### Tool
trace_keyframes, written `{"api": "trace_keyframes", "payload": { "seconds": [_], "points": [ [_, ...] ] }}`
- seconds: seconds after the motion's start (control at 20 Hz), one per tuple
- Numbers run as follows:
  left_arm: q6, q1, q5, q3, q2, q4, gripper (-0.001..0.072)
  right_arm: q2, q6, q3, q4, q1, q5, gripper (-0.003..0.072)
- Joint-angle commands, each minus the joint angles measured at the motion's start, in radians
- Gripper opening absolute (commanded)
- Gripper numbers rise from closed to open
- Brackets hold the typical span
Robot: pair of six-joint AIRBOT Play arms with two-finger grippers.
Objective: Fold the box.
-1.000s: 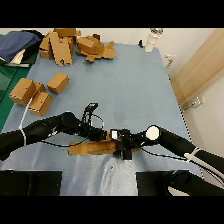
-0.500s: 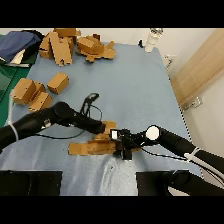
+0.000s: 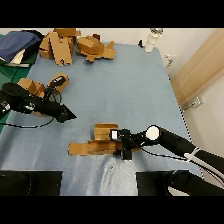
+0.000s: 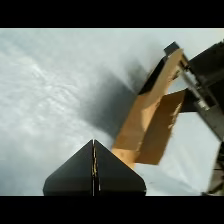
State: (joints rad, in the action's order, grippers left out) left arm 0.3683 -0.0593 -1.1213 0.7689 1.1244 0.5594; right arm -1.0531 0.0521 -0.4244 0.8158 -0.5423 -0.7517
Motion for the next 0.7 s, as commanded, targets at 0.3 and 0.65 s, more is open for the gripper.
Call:
{"api": "trace_keyframes", "payload": {
  "seconds": [0.3,0.65],
  "points": [
    [-0.441,-0.178,0.081,-0.063,0.001,0.066,0.0012,0.001,0.000,0.000,-0.001,0.000,-0.003,0.0479],
    [-0.282,-0.429,0.205,-0.233,-0.135,0.154,0.0014,0.001,0.000,0.000,-0.001,0.000,-0.003,0.0479]
  ]
}}
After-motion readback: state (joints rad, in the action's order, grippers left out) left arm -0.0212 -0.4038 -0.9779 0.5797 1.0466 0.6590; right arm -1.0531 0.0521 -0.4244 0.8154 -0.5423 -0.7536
